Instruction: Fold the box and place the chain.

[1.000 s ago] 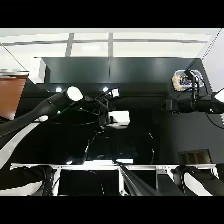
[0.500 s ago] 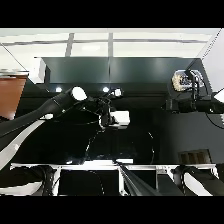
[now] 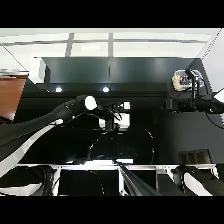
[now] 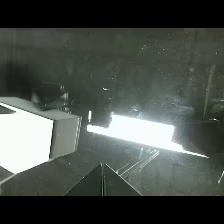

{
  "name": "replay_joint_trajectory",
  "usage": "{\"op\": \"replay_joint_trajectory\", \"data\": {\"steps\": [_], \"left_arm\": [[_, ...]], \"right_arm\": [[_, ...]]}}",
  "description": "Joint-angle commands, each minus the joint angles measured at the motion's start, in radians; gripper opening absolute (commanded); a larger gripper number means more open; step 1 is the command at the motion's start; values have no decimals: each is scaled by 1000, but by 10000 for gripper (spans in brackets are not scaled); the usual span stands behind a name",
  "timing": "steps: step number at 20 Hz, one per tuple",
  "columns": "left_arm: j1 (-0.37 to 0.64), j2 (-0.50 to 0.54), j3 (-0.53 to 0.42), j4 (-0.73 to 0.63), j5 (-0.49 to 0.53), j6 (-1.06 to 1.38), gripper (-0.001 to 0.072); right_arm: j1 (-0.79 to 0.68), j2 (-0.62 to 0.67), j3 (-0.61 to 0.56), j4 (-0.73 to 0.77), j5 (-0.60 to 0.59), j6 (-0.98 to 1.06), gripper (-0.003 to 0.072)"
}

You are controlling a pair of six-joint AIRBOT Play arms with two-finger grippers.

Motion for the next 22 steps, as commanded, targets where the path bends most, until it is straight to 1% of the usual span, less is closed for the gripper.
{"op": "replay_joint_trajectory", "data": {"steps": [1, 2, 3, 4, 5, 8, 11, 15, 19, 22], "left_arm": [[-11, -11, 0, 48, -8, 0, 668], [-11, -11, 0, 53, -32, 0, 527], [-11, -8, 0, 64, -57, -1, 363], [-10, -1, 0, 82, -82, -12, 247], [-5, 12, 0, 104, -100, -63, 222], [56, 71, 0, 184, -171, -247, 223], [191, 130, 0, 280, -259, -446, 226], [461, 211, -1, 401, -363, -695, 228], [763, 267, -1, 406, -429, -763, 227], [983, 285, -26, 406, -433, -821, 227]], "right_arm": [[0, 1, 0, 0, -2, 1, 19], [0, 1, 0, 0, -3, 1, 18], [0, 1, 0, 0, -3, 1, 18], [0, 1, 0, 0, -4, 1, 19], [0, 1, 0, 1, -8, 1, 19], [0, 1, 0, 1, -10, 1, 19], [0, 1, 0, 4, -10, 0, 19], [0, 1, 0, 8, -10, 0, 19], [0, 1, 0, 8, -11, 0, 18], [0, 1, 0, 9, -11, 0, 19]]}}
